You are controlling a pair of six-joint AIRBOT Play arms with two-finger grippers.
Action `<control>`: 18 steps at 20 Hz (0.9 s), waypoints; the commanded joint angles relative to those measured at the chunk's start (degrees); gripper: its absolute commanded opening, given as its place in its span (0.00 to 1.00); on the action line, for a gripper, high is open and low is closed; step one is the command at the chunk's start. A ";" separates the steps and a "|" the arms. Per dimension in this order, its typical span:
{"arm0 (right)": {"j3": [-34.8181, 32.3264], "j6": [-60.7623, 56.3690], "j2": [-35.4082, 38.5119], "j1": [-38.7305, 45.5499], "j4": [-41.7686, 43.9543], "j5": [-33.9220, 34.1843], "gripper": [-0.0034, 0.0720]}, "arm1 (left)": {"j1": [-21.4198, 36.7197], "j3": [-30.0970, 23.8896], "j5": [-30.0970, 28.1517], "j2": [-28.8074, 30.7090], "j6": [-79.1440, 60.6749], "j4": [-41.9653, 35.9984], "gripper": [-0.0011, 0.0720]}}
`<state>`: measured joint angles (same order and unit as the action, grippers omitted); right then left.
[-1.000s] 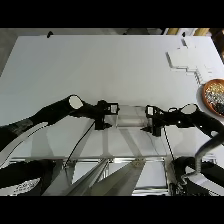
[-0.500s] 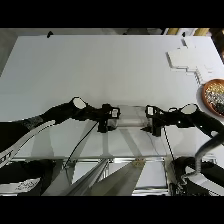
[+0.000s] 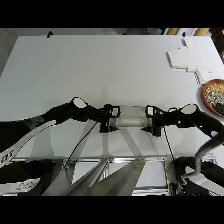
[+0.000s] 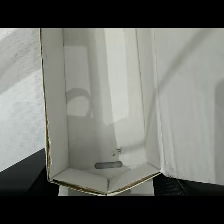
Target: Fold the box and place the chain.
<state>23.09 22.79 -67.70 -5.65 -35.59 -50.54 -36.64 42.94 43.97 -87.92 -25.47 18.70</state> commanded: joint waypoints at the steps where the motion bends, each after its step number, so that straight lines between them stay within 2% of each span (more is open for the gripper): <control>1: 0.00 -0.02 0.02 0.00 0.02 -0.02 0.59 | -0.33 -0.02 -0.46 -0.74 -0.68 -2.14 0.97; 6: 0.00 -0.02 0.02 0.00 0.02 -0.02 0.59 | -1.31 0.00 -1.75 -1.27 -1.53 -3.80 0.96; 7: 0.00 -0.02 0.02 0.00 0.02 -0.02 0.59 | -1.31 0.00 -1.75 -1.27 -1.53 -3.78 0.87; 9: 0.00 -0.02 0.02 0.00 0.00 -0.02 0.59 | -1.33 0.00 -1.70 -1.27 -1.53 -3.63 0.56; 10: 0.00 0.00 0.02 0.00 0.00 -0.02 0.59 | -1.44 0.00 -1.77 -1.27 -1.51 -3.50 0.44; 18: 0.00 -0.02 0.02 0.00 0.00 -0.02 0.59 | -1.66 0.00 -1.73 -1.27 -1.11 -3.26 0.44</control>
<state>23.09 22.79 -67.70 -5.63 -35.66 -50.50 -38.26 42.94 42.26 -89.14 -26.76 15.35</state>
